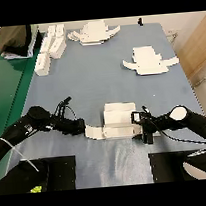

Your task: Fold the box.

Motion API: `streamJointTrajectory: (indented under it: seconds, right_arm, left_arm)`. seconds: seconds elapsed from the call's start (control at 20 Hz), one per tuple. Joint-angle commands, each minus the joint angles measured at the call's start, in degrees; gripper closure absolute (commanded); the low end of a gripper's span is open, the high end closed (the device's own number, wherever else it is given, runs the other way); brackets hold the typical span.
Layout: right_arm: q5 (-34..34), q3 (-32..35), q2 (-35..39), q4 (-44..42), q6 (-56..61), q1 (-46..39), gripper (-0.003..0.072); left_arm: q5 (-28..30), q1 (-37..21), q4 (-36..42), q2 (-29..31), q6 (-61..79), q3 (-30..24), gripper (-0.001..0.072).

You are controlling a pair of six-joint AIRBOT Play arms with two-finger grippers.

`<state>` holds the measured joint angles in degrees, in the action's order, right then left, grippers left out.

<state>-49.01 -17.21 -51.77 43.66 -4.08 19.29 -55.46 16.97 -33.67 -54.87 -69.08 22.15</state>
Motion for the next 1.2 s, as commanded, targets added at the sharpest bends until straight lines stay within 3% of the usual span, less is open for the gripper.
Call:
streamJointTrajectory:
  seconds: [0.0,0.3,0.6,0.9,0.95,1.0,1.15]
  right_arm:
    - [-0.02,-0.04,0.00,0.02,-0.04,-0.02,0.0242]
    - [-0.02,-0.04,0.00,0.00,-0.04,-0.02,0.0243]
    - [-0.02,-0.04,0.00,0.02,-0.04,-0.02,0.0242]
    - [-0.02,-0.02,0.00,0.02,-0.04,-0.02,0.0243]
    - [-0.02,-0.04,0.00,0.02,-0.04,-0.02,0.0243]
    - [-0.02,-0.02,0.00,0.02,-0.04,-0.02,0.0242]
    - [-0.02,-0.02,0.00,0.02,-0.04,-0.02,0.0243]
  left_arm:
    - [1.18,0.20,0.15,-2.97,0.00,-0.48,0.0693]
    - [1.11,0.96,3.69,-5.29,0.04,-0.46,0.0693]
    - [7.21,10.12,5.22,-6.56,-1.42,-0.22,0.0693]
    - [6.27,9.79,6.10,-6.56,-0.61,3.78,0.0676]
    - [5.51,9.22,5.60,-6.56,-0.98,4.09,0.0358]
    - [4.85,8.70,5.35,-6.56,-1.42,4.22,0.0169]
    - [3.96,8.33,5.42,-6.56,-1.42,4.22,0.0168]
